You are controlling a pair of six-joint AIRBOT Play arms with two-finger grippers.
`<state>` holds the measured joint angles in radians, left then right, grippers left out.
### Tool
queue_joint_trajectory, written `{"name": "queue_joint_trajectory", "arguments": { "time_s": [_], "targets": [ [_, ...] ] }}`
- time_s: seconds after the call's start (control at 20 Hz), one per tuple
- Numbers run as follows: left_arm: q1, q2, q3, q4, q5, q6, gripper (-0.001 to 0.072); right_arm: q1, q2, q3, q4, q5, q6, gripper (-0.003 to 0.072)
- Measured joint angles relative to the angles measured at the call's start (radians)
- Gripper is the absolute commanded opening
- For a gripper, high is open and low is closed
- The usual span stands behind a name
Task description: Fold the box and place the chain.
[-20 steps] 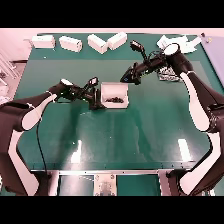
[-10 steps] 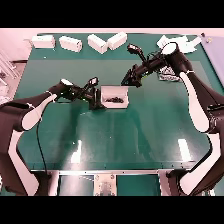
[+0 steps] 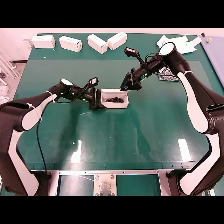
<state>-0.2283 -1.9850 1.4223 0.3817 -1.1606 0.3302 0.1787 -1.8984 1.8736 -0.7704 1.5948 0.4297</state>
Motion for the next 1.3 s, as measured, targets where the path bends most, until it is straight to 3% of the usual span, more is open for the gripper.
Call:
{"name": "queue_joint_trajectory", "arguments": {
  "time_s": [0.2, 0.3, 0.9, 1.3],
  "targets": [
    [0.000, 0.000, 0.000, 0.000, 0.000, 0.000, 0.0469, 0.013, 0.000, -0.013, -0.002, 0.006, -0.005, 0.0277],
    [0.000, 0.000, 0.000, 0.000, 0.000, 0.000, 0.0469, 0.018, 0.000, -0.027, -0.006, -0.005, -0.021, 0.0324],
    [0.000, 0.000, 0.000, 0.000, -0.001, 0.000, 0.0468, 0.020, -0.001, -0.069, -0.023, -0.100, -0.092, 0.0415],
    [0.000, 0.000, 0.000, 0.000, -0.002, 0.000, 0.0469, 0.020, -0.001, -0.083, -0.002, -0.045, -0.097, 0.0457]
  ]
}}
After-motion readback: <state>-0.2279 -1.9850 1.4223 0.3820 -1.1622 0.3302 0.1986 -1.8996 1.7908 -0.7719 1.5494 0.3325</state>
